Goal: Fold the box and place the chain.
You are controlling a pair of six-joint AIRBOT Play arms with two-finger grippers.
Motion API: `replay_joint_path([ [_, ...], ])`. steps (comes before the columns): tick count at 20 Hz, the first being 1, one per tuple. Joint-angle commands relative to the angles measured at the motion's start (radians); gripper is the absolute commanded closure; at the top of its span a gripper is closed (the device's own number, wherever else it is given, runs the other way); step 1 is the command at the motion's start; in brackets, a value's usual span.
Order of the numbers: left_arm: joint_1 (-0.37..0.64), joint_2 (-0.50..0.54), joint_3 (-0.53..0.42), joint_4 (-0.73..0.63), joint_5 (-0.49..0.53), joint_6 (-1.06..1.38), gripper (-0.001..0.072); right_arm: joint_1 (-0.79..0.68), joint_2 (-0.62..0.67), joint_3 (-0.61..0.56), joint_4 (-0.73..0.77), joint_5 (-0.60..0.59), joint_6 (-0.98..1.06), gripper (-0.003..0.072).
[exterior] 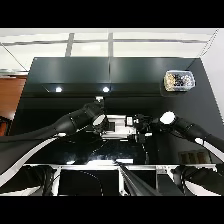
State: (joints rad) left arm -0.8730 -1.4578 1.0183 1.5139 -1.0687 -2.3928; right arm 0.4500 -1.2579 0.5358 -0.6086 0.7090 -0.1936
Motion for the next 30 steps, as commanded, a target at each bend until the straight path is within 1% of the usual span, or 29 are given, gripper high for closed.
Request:
replay_joint_path([
  [1,0.003,-0.001,0.001,-0.005,0.012,0.002,0.0681,0.001,0.000,0.000,-0.001,0.002,-0.002,0.0206],
  [2,0.003,-0.001,0.001,-0.005,0.009,0.002,0.0681,0.001,0.000,0.000,-0.002,0.006,-0.002,0.0206],
  [3,0.003,-0.001,0.001,-0.005,0.009,0.003,0.0681,0.001,0.000,0.000,-0.002,0.006,-0.001,0.0179],
  [4,0.003,-0.001,0.001,-0.005,0.009,0.003,0.0681,0.001,0.000,0.000,-0.002,0.008,-0.001,0.0059],
  [7,0.003,0.002,0.001,-0.008,-0.014,0.048,0.0681,0.000,0.048,0.000,-0.011,0.045,0.047,0.0052],
  [9,0.006,0.002,0.001,-0.002,-0.042,0.071,0.0681,0.000,0.116,0.000,-0.101,0.092,0.118,0.0052],
  [11,0.006,0.002,0.001,-0.004,-0.031,0.073,0.0680,0.000,0.164,0.000,-0.182,0.133,0.192,0.0053],
  [14,0.006,0.002,0.001,-0.005,-0.024,0.073,0.0680,0.001,0.167,0.000,-0.171,0.140,0.198,0.0053],
  [17,0.006,0.002,0.001,-0.005,-0.024,0.073,0.0679,0.001,0.164,0.000,-0.170,0.115,0.197,0.0057],
  [19,0.006,0.001,0.001,-0.005,-0.024,0.073,0.0679,0.001,0.156,0.000,-0.165,0.114,0.198,0.0245],
  [20,0.006,0.000,0.001,-0.005,-0.024,0.073,0.0679,0.001,0.150,0.000,-0.141,0.114,0.198,0.0260],
  [21,0.006,0.000,0.001,-0.005,-0.025,0.073,0.0679,0.001,0.144,0.000,-0.100,0.114,0.198,0.0348],
  [22,0.006,0.000,0.001,-0.005,-0.025,0.073,0.0679,0.009,0.140,0.000,-0.066,0.114,0.199,0.0507],
  [23,0.006,0.000,0.001,-0.005,-0.026,0.073,0.0679,0.022,0.134,0.000,-0.053,0.112,0.199,0.0560],
  [24,0.006,0.000,0.001,-0.005,-0.026,0.073,0.0679,0.038,0.128,0.000,-0.052,0.106,0.204,0.0556],
  [28,0.006,0.000,0.001,-0.008,-0.025,0.073,0.0679,0.096,0.101,0.000,-0.046,0.007,0.280,0.0555],
  [30,0.006,0.000,0.001,-0.008,-0.025,0.073,0.0679,0.100,0.100,0.000,-0.046,-0.004,0.280,0.0556],
])
